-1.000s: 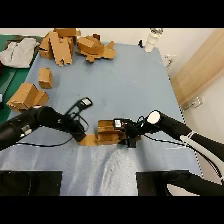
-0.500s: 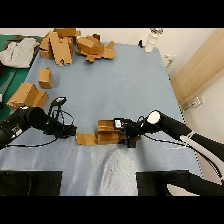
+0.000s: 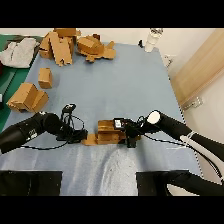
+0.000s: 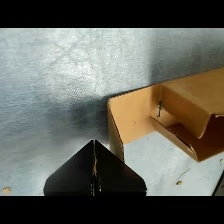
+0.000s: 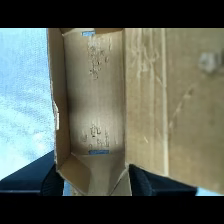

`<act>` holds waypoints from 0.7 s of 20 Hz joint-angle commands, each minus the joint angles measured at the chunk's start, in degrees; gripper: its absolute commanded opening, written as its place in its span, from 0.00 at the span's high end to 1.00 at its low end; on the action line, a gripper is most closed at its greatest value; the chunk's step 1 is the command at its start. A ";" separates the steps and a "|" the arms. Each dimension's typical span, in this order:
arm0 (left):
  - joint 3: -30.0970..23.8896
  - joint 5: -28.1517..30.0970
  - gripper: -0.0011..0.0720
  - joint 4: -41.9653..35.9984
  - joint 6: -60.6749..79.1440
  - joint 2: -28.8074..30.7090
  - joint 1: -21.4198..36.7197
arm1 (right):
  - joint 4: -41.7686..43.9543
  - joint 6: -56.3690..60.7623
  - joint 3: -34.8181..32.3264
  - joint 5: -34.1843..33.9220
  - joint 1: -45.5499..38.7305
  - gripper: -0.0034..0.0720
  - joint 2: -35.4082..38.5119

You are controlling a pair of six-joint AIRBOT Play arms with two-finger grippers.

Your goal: Fold the box.

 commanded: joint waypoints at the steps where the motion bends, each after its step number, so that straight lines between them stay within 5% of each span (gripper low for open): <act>1: -0.02 2.99 0.97 -0.57 -2.19 -1.60 -3.08 | 0.02 0.00 0.02 0.00 0.00 0.24 -0.02; 14: 0.98 9.66 0.97 -10.03 1.49 0.63 -4.28 | 0.04 0.00 0.02 0.02 0.00 0.24 -0.02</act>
